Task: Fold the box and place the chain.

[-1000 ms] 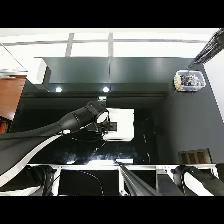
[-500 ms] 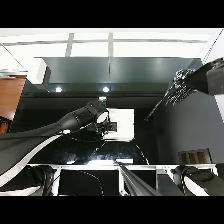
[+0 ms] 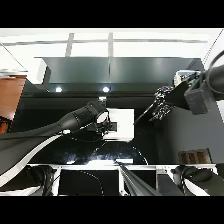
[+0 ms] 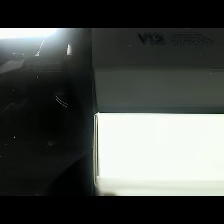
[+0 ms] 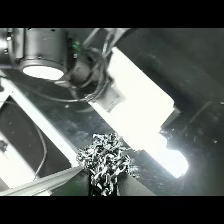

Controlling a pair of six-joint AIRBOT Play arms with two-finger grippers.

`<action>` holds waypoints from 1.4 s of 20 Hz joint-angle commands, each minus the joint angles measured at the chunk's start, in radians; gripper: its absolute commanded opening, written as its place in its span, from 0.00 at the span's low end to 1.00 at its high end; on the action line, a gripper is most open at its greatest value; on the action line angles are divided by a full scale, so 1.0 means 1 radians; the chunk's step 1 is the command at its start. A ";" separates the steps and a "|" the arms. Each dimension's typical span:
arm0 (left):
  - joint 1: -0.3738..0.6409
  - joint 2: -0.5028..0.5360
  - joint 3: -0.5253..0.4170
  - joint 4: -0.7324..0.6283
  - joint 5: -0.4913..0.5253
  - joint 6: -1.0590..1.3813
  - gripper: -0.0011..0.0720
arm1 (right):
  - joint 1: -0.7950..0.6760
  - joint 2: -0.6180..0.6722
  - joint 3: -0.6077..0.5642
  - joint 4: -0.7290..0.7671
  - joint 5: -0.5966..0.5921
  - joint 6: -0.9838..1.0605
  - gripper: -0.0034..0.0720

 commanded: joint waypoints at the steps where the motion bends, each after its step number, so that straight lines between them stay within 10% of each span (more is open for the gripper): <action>1: 0.000 0.000 0.001 0.000 0.002 0.000 0.05 | 0.038 -0.024 -0.021 0.011 -0.034 0.008 0.10; 12: 0.000 0.000 0.001 0.000 0.001 0.000 0.05 | 0.129 -0.033 -0.565 0.050 -0.532 0.009 0.10; 27: 0.005 -0.001 0.000 0.011 0.039 0.030 0.05 | 0.196 -0.034 -0.758 0.009 -0.796 0.098 0.14; 28: 0.007 -0.002 0.000 0.010 0.044 0.059 0.05 | 0.195 -0.034 -0.758 0.002 -0.791 0.098 0.32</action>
